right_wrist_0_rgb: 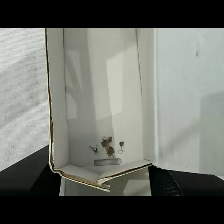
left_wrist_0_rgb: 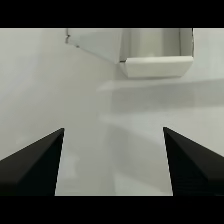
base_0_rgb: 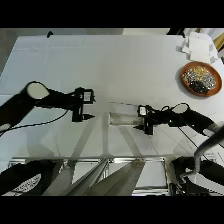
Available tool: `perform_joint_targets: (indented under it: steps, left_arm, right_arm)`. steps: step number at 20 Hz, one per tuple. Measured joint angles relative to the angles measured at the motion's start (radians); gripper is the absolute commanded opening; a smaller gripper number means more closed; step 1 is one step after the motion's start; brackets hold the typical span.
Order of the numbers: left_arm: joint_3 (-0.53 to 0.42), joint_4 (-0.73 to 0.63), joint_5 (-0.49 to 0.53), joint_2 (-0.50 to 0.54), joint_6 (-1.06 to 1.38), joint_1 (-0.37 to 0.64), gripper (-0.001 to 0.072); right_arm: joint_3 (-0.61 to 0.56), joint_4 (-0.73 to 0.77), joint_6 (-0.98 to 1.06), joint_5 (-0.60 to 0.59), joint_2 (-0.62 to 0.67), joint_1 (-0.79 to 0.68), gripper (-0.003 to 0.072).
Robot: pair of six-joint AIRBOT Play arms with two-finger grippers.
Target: Fold the box and place the chain.
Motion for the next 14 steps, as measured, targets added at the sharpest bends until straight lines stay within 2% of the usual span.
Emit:
perform_joint_targets:
  steps: [5,9,14]
  left_arm:
    - [-0.019,-0.209,0.008,-0.183,0.215,-0.017,0.0700]
    - [-0.022,-0.276,-0.009,-0.242,0.276,-0.039,0.0699]
    - [-0.023,-0.297,-0.019,-0.279,0.297,-0.066,0.0697]
  right_arm:
    - [0.000,0.000,0.000,0.000,0.000,0.000,0.0296]
    - [0.000,0.000,0.000,0.000,0.000,0.000,0.0296]
    - [0.000,0.000,0.000,0.000,0.000,0.000,0.0296]
